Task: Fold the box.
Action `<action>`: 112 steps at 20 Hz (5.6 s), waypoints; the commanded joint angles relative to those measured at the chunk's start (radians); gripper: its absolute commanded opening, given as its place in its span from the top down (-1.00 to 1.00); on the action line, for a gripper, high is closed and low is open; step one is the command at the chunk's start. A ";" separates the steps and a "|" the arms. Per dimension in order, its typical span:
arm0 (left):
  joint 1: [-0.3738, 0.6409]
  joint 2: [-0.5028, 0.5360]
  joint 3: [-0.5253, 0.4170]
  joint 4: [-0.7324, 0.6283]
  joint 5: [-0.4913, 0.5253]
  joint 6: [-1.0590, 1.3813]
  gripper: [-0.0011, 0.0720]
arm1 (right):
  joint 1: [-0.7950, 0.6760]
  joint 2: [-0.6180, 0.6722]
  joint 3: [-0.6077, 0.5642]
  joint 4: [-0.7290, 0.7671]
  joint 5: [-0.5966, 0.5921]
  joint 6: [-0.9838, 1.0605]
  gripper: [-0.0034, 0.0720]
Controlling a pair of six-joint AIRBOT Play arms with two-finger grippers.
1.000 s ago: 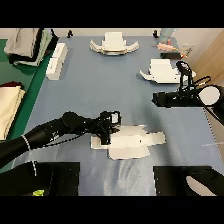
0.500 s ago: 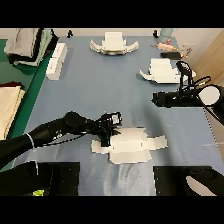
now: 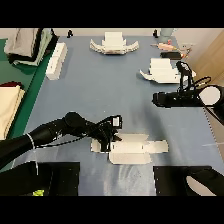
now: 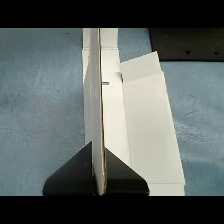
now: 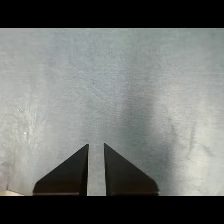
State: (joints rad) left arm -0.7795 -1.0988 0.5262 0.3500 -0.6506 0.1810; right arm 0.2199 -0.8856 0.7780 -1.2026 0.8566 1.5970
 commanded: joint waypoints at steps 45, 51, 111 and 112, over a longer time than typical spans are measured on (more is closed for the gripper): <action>0.000 0.000 0.001 0.002 -0.006 -0.043 0.93 | 1.144 0.227 -0.366 -0.841 0.197 0.603 -0.62; 0.000 0.000 0.001 0.002 -0.006 -0.043 0.93 | 1.144 0.232 -0.366 -0.851 0.218 0.602 -0.63; 0.000 0.000 0.001 0.002 -0.006 -0.043 0.93 | 0.116 0.074 -0.530 0.395 0.040 -1.628 -0.90; 0.000 0.000 0.001 0.002 -0.006 -0.043 0.93 | 0.116 0.074 -0.530 0.395 0.039 -1.629 -0.88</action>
State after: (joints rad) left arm -0.7795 -1.0996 0.5262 0.3515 -0.6571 0.1379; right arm 0.3370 -0.8082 0.2493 -0.8089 0.8993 -0.0265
